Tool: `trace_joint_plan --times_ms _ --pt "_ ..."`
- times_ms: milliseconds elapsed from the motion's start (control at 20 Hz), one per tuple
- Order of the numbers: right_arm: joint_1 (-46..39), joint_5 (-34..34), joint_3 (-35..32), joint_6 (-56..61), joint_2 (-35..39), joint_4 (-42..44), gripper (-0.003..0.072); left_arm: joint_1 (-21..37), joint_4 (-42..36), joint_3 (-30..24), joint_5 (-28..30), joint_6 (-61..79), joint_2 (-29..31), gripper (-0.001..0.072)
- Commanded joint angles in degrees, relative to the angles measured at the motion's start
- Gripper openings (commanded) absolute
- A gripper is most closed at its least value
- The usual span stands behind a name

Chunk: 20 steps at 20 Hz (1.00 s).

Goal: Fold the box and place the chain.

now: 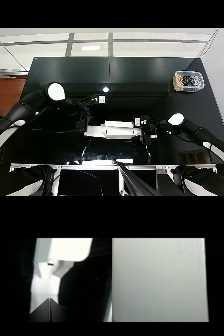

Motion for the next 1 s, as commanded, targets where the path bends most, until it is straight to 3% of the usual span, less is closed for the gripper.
trace_joint_plan --times_ms 0,100,200,350,450,600,950 --pt "0.1 0.1 0.0 0.0 0.0 -0.1 0.0493 -2.4 -6.1 -2.9 -5.0 -16.7 2.6 0.0023" --pt "0.1 0.1 0.0 0.0 0.0 -0.1 0.0493 -5.9 -18.8 -6.9 -0.3 -13.3 2.6 0.0023" --pt "0.1 0.1 0.0 0.0 0.0 -0.1 0.0493 -7.9 -30.6 -9.8 10.8 -7.7 2.6 0.0023" --pt "0.1 0.1 0.0 0.0 0.0 -0.1 0.0493 -7.9 -36.1 -11.8 34.6 -4.6 2.6 0.0024" --pt "0.1 0.1 0.0 0.0 0.0 -0.1 0.0493 -7.9 -36.2 -11.9 45.2 -4.5 2.1 0.0025" --pt "0.1 0.1 0.0 0.0 0.0 -0.1 0.0493 -8.1 -35.9 -11.9 46.9 -4.5 -0.5 0.0025" --pt "0.1 0.0 0.0 0.0 0.0 -0.1 0.0493 -9.1 -32.4 -11.7 36.9 -4.5 -9.2 0.0025"
